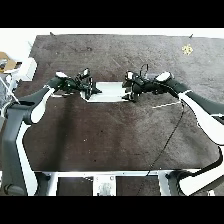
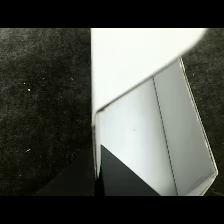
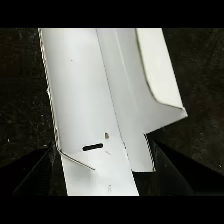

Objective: Fold the box and place the chain.

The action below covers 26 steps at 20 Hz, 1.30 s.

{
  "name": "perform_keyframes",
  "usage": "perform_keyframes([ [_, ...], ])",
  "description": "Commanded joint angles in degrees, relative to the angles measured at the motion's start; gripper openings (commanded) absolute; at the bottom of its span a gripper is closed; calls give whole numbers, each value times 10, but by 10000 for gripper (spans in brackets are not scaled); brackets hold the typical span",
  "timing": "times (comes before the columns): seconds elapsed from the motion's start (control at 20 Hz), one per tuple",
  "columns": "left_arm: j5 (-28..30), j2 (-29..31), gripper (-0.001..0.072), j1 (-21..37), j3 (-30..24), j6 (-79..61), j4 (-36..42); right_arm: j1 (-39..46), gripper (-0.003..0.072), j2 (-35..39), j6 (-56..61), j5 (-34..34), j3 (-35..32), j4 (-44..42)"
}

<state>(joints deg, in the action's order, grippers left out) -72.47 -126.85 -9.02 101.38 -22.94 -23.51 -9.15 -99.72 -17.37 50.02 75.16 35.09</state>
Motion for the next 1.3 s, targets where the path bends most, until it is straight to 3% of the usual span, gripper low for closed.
perform_keyframes([
  [0.0, 1, 0, 11, 1, 0, 0, 0, 12, 684, -28, 1, 66, 34, -8],
  [0.65, 0, 0, 11, 1, 0, 0, 0, 12, 674, -106, -13, 107, 91, -32],
  [1.0, 1, 0, 11, 1, 0, 0, 0, 12, 674, -181, 6, 176, 169, -53],
  [1.25, 0, 0, 11, 1, 0, 0, 0, 12, 674, -198, 7, 184, 176, -53],
])
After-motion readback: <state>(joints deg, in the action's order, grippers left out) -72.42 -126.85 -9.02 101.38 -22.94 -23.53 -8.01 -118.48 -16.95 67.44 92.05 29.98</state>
